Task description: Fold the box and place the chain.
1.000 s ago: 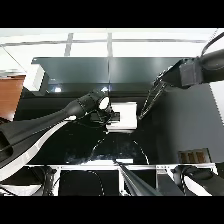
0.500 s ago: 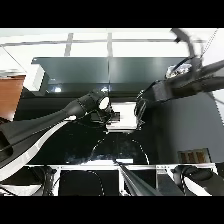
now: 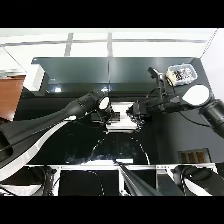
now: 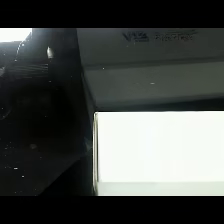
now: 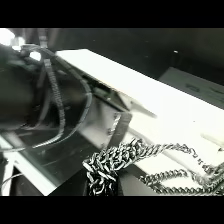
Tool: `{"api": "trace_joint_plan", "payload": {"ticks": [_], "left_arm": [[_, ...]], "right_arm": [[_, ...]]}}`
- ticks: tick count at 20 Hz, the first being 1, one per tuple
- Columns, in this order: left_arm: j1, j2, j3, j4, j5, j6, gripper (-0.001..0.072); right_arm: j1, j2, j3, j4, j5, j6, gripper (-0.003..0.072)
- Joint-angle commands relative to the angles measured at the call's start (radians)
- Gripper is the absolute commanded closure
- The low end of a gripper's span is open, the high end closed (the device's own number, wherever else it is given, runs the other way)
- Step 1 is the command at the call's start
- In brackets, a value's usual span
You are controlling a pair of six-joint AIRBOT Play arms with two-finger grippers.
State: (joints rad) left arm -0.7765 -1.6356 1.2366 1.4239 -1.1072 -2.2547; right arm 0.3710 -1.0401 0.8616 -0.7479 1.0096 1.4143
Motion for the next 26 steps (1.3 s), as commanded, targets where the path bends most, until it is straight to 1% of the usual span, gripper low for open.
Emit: {"api": "trace_joint_plan", "payload": {"ticks": [1,2,3,5,8,10,12,15,17,19,23,24,25,26], "left_arm": [[0.000,0.000,0.000,0.000,0.000,0.000,0.0683],[0.000,0.000,0.000,0.000,0.000,0.000,0.0683],[0.000,0.000,0.000,0.000,0.000,0.000,0.0683],[0.000,0.000,0.000,0.000,-0.002,0.000,0.0683],[0.000,0.000,0.000,0.000,-0.005,0.000,0.0683],[0.000,0.000,0.000,0.000,-0.019,0.000,0.0683],[0.000,0.000,0.000,0.000,-0.042,0.000,0.0683],[-0.001,0.000,0.000,0.011,-0.070,-0.008,0.0684],[-0.002,0.000,0.000,0.041,-0.081,-0.040,0.0684],[-0.002,0.000,0.000,0.060,-0.078,-0.054,0.0684],[-0.002,0.000,0.000,0.064,-0.075,-0.053,0.0683],[-0.002,0.000,0.000,0.064,-0.077,-0.053,0.0683],[-0.002,0.000,0.000,0.064,-0.077,-0.053,0.0683],[-0.002,0.000,0.000,0.064,-0.076,-0.053,0.0683]], "right_arm": [[0.007,-0.008,-0.044,0.005,-0.050,0.004,0.0605],[0.005,-0.008,-0.043,0.003,-0.045,0.003,0.0369],[-0.010,-0.007,-0.041,0.003,-0.019,-0.002,0.0303],[-0.095,0.019,-0.039,-0.012,0.061,-0.032,0.0315],[-0.298,0.112,-0.040,-0.158,0.150,-0.069,0.0321],[-0.424,0.159,-0.051,-0.242,0.162,-0.132,0.0320],[-0.522,0.167,-0.080,-0.256,0.147,-0.217,0.0320],[-0.553,0.166,-0.167,-0.252,0.058,-0.334,0.0320],[-0.553,0.164,-0.226,-0.220,0.035,-0.397,0.0320],[-0.553,0.164,-0.269,-0.192,0.005,-0.404,0.0320],[-0.534,0.142,-0.280,-0.196,-0.041,-0.405,0.0316],[-0.513,0.131,-0.282,-0.199,-0.061,-0.422,0.0201],[-0.485,0.120,-0.283,-0.199,-0.077,-0.464,0.0027],[-0.447,0.104,-0.283,-0.199,-0.097,-0.522,0.0014]]}}
